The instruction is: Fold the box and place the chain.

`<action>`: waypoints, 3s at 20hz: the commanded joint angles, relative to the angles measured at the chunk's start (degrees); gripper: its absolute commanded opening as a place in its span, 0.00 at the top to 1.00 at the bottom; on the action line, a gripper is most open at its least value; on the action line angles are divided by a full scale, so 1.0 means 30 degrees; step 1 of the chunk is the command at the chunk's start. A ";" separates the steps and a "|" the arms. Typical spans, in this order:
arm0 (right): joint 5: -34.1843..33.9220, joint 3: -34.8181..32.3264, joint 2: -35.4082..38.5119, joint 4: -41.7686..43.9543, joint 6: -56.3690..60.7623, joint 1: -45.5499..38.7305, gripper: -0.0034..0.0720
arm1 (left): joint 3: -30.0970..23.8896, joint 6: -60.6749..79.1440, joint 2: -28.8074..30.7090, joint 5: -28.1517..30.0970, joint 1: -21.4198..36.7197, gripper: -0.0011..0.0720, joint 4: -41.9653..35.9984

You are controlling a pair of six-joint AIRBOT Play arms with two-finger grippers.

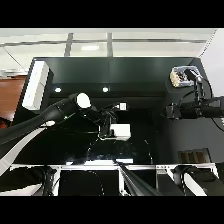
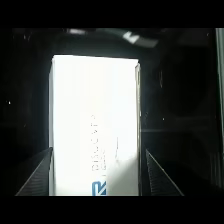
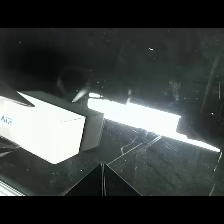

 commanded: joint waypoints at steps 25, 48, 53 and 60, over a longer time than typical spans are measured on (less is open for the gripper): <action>-0.0124 -0.0007 0.0015 -0.0211 -0.0015 0.0000 0.94 | -0.2193 -2.0589 1.0149 -0.8553 1.6801 0.49 1.2050; -0.2856 -0.0007 0.0007 -0.0787 -0.0291 0.0000 0.94 | -0.3512 -1.4717 0.4313 -0.0823 2.2454 0.16 1.1978; -0.3067 -0.0007 0.0007 -0.0772 -0.0291 0.0000 0.94 | -0.0364 -1.4819 0.4269 -0.2390 2.2447 0.00 1.3049; -0.4102 -0.0051 -0.0029 -0.0699 -0.0299 0.0007 0.94 | 0.3599 -1.6939 0.6011 -0.3657 2.0225 0.01 0.8939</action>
